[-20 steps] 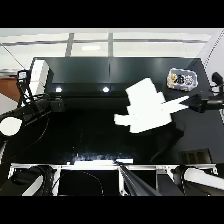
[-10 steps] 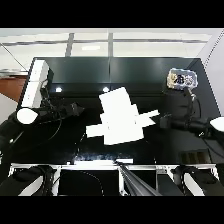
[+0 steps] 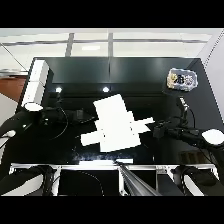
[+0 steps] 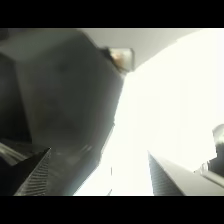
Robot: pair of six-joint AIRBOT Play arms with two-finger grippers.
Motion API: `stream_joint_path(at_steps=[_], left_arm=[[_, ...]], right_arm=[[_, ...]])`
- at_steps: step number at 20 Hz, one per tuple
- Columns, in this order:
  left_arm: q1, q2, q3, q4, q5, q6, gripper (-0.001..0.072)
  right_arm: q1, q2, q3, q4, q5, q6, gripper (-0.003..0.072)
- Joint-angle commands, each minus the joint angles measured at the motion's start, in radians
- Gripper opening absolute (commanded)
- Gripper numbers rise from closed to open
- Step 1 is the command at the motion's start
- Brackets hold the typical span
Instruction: Fold the box and place the chain.
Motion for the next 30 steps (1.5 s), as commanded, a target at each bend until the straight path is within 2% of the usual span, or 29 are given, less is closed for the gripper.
stream_joint_path(at_steps=[1,4,5,9,11,13,14,16,18,20,21,30], left_arm=[[-0.069,-0.14,0.059,-0.082,-0.04,0.192,0.0701],[-0.157,-0.235,0.159,-0.082,-0.063,0.254,0.0701],[-0.171,-0.257,0.187,-0.082,-0.102,0.294,0.07],[-0.163,-0.301,0.245,0.07,-0.261,0.334,0.0687],[-0.151,-0.304,0.245,0.076,-0.313,0.37,0.0681],[-0.151,-0.305,0.245,0.012,-0.37,0.503,0.0548],[-0.153,-0.305,0.245,-0.043,-0.392,0.563,0.0548],[-0.152,-0.306,0.245,-0.127,-0.395,0.606,0.0548],[-0.153,-0.309,0.246,-0.135,-0.393,0.62,0.0548],[-0.153,-0.321,0.246,-0.121,-0.393,0.618,0.0476],[-0.153,-0.327,0.246,-0.119,-0.392,0.615,0.0462],[-0.151,-0.337,0.246,-0.114,-0.268,0.561,0.0464]], right_arm=[[0.01,0.005,-0.005,-0.002,-0.015,0.016,0.0029],[0.01,0.005,-0.005,-0.002,-0.014,0.034,0.0029],[0.01,0.005,-0.005,0.0,-0.012,0.034,0.0029],[0.01,0.005,-0.005,-0.002,-0.011,0.034,0.0029],[0.01,0.005,-0.005,-0.002,-0.011,0.034,0.0029],[0.01,0.005,-0.005,-0.001,-0.005,0.034,0.0029],[0.01,0.005,-0.005,-0.003,0.013,0.034,0.0029],[0.01,0.005,-0.005,-0.005,0.034,0.034,0.0029],[0.01,0.005,-0.005,-0.005,0.034,0.034,0.0029],[0.01,0.005,-0.005,-0.006,0.034,0.034,0.0029],[0.01,0.005,-0.005,-0.005,0.034,0.034,0.0029],[0.01,0.005,-0.005,-0.007,0.035,0.034,0.0029]])
